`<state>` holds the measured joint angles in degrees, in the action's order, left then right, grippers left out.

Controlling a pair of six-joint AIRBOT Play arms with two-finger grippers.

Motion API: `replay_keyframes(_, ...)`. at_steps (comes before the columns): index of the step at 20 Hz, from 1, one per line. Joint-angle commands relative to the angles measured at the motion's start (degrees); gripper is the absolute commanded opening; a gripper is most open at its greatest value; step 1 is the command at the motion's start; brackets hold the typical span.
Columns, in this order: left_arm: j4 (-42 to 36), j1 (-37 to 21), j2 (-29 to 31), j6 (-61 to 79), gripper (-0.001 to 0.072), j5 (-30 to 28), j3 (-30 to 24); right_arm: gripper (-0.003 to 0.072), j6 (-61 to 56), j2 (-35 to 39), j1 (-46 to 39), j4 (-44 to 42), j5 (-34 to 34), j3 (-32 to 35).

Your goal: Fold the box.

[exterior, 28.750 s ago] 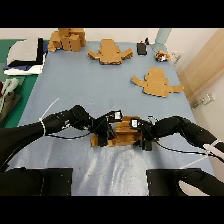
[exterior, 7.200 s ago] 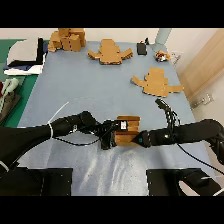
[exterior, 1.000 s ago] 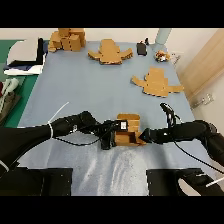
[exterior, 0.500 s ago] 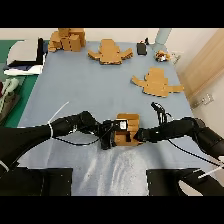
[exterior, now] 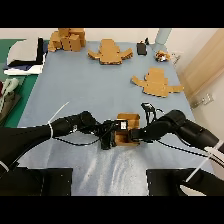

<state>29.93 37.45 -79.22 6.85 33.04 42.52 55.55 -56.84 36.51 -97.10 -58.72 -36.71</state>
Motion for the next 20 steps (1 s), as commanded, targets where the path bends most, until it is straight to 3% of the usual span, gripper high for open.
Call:
replay_keyframes(1, 0.04, -0.02, -0.02, 0.00, 0.0535, 0.00, 0.04, 0.0455, -14.60, -4.74, 6.01, 7.82, -5.70, -3.89)
replay_keyframes(9, 0.04, -0.02, -0.02, 0.00, 0.0535, 0.00, 0.04, 0.0444, -24.09, -13.38, 10.75, 11.50, -11.30, -11.54)
replay_keyframes(14, 0.02, -0.02, 0.00, 0.00, 0.0535, 0.00, 0.04, 0.0012, -24.06, -14.75, 10.75, 14.88, -12.33, -12.63)
replay_keyframes(19, 0.04, -0.02, -0.02, 0.00, 0.0535, 0.00, 0.04, 0.0010, -24.04, -14.75, 10.75, 14.88, -12.28, -12.63)
replay_keyframes(20, 0.04, -0.02, -0.02, 0.00, 0.0535, 0.00, 0.04, 0.0170, -24.04, -14.75, 10.75, 14.88, -12.28, -12.63)
